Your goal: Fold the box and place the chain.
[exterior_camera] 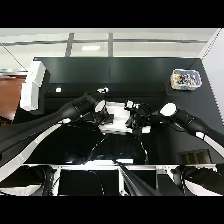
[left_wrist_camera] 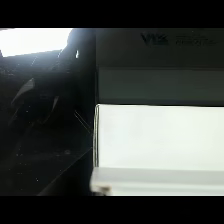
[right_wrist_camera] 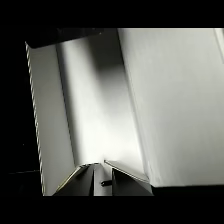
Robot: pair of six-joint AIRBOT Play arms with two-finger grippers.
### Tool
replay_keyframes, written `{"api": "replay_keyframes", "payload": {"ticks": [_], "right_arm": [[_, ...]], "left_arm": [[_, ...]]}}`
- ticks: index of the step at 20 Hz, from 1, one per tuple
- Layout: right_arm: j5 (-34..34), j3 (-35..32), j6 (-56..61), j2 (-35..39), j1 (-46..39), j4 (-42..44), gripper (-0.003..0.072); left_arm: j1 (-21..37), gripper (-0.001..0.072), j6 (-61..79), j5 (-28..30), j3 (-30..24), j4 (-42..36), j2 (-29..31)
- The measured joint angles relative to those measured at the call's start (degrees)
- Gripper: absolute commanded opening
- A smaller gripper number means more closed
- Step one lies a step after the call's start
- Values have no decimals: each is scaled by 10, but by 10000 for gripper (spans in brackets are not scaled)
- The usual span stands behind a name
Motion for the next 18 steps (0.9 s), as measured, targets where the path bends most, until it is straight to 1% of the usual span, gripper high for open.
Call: {"api": "replay_keyframes", "payload": {"ticks": [5, 6, 7, 8, 9, 10, 11, 12, 13, 14, 15, 16, 17, 18], "right_arm": [[-26, 0, 0, -11, 20, 11, 131], [-33, 0, 0, -12, 23, 11, 219], [-39, 0, 1, -12, 24, 12, 398], [-45, 0, 1, -12, 26, 13, 395], [-49, 0, 3, -12, 26, 13, 373], [-51, 0, 5, -13, 27, 13, 228], [-54, 0, 10, -13, 27, 13, 230], [-56, 0, 14, -13, 28, 13, 292], [-57, 0, 16, -13, 28, 14, 446], [-58, 0, 18, -13, 28, 14, 442], [-58, 0, 21, -13, 28, 14, 423], [-59, 0, 23, -13, 28, 13, 311], [-60, 0, 26, -13, 28, 13, 102], [-61, 0, 26, -13, 28, 12, 19]], "left_arm": [[0, 28, -1, 0, 0, -4, 0], [0, 28, -1, 1, 0, -4, 0], [0, 28, -1, 1, 0, -5, 0], [0, 28, -1, 1, 0, -6, 0], [0, 28, -1, 1, 0, -6, 0], [0, 28, -2, 1, 0, -6, 0], [0, 28, -3, 1, 0, -6, 0], [0, 28, -3, 1, 0, -6, 0], [0, 28, -2, 1, 0, -6, 0], [0, 28, -1, 2, 0, -6, 0], [0, 28, -1, 2, 0, -6, 0], [0, 28, -1, 1, 0, -6, 0], [0, 28, -1, 2, 0, -6, 0], [0, 28, -1, 1, 0, -6, 0]]}}
